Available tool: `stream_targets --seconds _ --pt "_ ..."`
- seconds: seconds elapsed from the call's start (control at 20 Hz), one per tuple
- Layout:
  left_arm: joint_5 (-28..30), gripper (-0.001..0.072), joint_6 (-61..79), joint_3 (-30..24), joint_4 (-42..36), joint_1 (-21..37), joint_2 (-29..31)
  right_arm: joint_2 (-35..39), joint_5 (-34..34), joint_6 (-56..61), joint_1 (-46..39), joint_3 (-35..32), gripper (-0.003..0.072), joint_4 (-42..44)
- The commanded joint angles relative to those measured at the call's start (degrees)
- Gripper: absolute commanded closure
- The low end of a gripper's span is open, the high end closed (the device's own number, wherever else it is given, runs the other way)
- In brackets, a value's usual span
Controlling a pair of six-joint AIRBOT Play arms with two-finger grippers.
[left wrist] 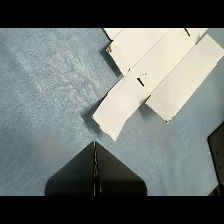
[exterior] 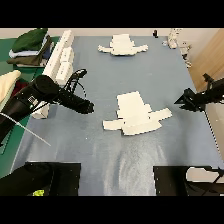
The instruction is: Fold the box.
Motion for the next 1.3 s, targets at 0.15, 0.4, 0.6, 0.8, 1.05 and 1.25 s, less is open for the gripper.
stream_targets --seconds 0.15,0.4,0.6,0.8,1.05,1.25 --pt "0.02 0.0697 0.02 -0.04 0.0 -0.04 0.02 -13.42 -6.05 -11.04 -0.55 3.76 0.0288 6.03" --pt "0.02 0.0698 0.02 -0.04 0.0 -0.02 0.02 -14.71 -14.58 -15.17 -0.13 4.11 0.0292 9.29" --pt "0.02 0.0698 0.0 -0.04 0.0 -0.02 0.02 -14.71 -17.49 -15.5 1.22 4.09 0.0429 9.57" --pt "0.02 0.0697 0.0 -0.04 0.0 -0.02 0.02 -14.71 -15.87 -16.94 5.86 4.04 0.0671 9.42" --pt "0.02 0.0698 0.02 -0.04 0.0 -0.02 0.02 -12.96 -11.98 -15.65 12.04 3.21 0.0684 9.79" --pt "0.07 0.0698 0.02 -0.04 0.0 -0.04 0.02 -2.89 -1.86 -11.87 17.77 -6.91 0.0685 11.28"
